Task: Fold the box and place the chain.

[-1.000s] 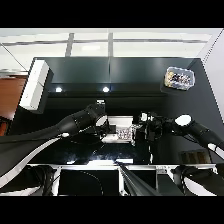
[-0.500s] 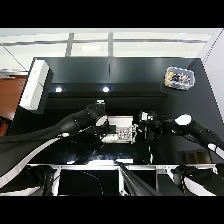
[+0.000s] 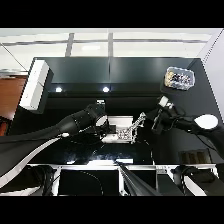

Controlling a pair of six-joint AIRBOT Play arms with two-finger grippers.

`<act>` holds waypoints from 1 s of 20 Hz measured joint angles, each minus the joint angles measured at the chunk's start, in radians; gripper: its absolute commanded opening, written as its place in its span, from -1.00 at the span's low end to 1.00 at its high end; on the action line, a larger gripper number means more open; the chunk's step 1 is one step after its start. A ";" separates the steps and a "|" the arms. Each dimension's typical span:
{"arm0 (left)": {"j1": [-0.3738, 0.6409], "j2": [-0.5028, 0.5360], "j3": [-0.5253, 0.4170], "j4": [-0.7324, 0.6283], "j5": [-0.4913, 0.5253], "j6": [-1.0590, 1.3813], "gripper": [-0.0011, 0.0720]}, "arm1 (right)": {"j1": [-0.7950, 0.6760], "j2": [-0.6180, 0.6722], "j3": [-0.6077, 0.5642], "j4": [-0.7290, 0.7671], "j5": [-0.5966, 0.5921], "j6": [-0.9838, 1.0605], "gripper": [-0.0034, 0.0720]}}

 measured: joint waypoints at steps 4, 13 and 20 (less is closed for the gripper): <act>0.000 0.000 0.000 0.000 0.001 0.000 -0.88 | -0.045 0.098 0.087 0.000 0.225 0.244 -0.80; 0.000 0.000 0.000 0.000 0.001 0.000 -0.88 | 0.090 0.093 0.138 0.147 0.384 0.498 -0.79; 0.000 0.000 0.000 0.000 0.001 0.000 -0.88 | 0.124 0.029 0.141 0.092 0.295 0.575 0.80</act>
